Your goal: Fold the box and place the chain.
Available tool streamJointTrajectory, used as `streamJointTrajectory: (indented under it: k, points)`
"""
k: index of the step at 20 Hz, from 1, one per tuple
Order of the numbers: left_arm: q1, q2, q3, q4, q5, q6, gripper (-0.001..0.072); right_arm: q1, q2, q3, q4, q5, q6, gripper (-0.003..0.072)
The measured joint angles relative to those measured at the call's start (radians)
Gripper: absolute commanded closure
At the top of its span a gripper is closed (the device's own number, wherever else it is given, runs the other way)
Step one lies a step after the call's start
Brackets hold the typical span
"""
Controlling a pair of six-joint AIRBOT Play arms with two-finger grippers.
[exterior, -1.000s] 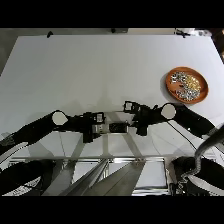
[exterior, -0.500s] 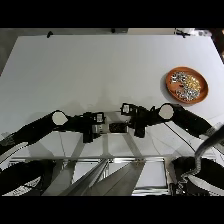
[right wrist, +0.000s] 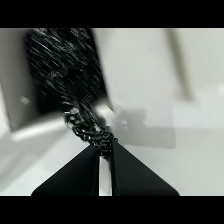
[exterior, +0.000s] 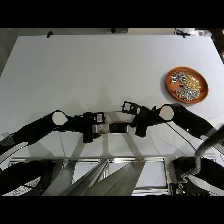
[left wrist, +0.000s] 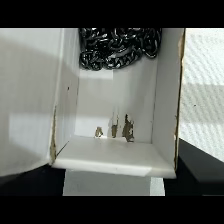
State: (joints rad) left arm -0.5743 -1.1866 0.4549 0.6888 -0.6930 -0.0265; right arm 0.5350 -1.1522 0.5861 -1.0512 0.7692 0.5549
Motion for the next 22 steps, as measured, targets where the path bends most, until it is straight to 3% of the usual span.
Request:
streamJointTrajectory:
  k: [4, 9, 14, 22]
  points:
    - [0.0, 0.0, 0.0, 0.0, 0.0, 0.0, 0.0554, 0.005, 0.08, 0.0, -0.103, 0.003, 0.183, 0.0672]
    - [0.0, 0.0, 0.0, 0.0, 0.0, 0.0, 0.0554, 0.075, 0.27, 0.007, -0.129, 0.001, 0.309, 0.0672]
    - [0.0, 0.0, 0.0, 0.0, 0.0, 0.0, 0.0554, 0.163, 0.373, 0.018, -0.002, -0.101, 0.35, 0.0672]
    - [0.0, 0.0, 0.0, 0.0, 0.0, 0.0, 0.0554, 0.201, 0.391, 0.021, 0.19, -0.21, 0.361, 0.0672]
